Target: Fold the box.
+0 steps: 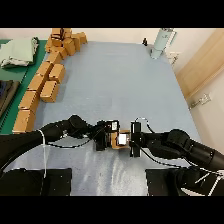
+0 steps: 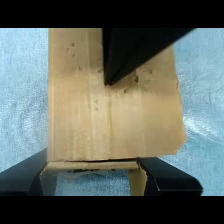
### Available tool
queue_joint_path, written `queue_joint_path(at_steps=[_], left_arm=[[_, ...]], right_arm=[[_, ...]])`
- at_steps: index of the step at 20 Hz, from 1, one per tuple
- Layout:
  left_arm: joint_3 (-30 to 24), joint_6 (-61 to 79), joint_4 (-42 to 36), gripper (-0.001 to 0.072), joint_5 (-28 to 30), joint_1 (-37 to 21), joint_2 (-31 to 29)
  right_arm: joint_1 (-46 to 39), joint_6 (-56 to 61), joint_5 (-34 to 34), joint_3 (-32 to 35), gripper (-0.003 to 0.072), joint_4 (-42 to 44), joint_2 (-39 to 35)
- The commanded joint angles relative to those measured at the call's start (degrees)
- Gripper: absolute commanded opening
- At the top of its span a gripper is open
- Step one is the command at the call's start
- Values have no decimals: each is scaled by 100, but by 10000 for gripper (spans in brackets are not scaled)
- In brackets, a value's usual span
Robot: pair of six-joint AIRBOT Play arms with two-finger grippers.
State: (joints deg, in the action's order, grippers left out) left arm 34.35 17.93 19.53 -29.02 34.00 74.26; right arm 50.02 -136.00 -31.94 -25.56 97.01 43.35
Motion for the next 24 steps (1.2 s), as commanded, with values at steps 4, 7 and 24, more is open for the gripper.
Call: queue_joint_path(at_steps=[4, 7, 24], left_arm=[[0, 2, 2, 522, 2, -4, -2], [0, 2, 2, 522, 2, -7, -2], [0, 2, 2, 522, 2, -7, -2]], right_arm=[[122, -63, -11, 50, 368, -15, -24], [304, -61, -7, 50, 415, -15, -118], [358, -317, 361, 50, 479, -446, 459]])
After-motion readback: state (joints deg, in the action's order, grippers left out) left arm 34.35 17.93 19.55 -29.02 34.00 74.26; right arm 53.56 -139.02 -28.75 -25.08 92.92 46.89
